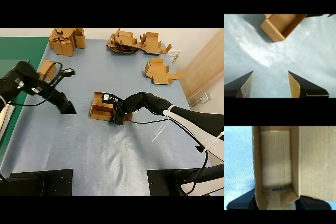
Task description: Fold the box.
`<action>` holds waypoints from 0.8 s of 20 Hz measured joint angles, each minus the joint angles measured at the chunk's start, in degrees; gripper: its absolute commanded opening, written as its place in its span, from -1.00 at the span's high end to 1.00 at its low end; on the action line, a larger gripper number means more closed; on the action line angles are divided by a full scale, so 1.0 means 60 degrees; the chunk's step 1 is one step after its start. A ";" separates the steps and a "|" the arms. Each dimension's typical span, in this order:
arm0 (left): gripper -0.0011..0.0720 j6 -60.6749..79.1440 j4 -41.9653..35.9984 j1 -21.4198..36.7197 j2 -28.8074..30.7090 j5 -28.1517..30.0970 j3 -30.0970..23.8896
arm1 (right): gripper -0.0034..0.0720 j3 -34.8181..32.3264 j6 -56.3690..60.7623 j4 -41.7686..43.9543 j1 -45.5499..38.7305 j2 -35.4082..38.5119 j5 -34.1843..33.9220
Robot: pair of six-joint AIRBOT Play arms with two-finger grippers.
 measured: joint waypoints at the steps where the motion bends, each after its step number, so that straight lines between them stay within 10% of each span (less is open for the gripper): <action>1: -0.86 0.1228 -0.0280 0.0321 -0.0146 0.0280 -0.0138 | -0.26 0.0004 0.0000 0.0018 0.0000 -0.0004 0.0000; 16: -0.93 0.7391 -0.1716 -0.0688 -0.2116 0.0922 0.0470 | -0.26 0.0000 0.0000 0.0153 0.0004 -0.0015 0.0000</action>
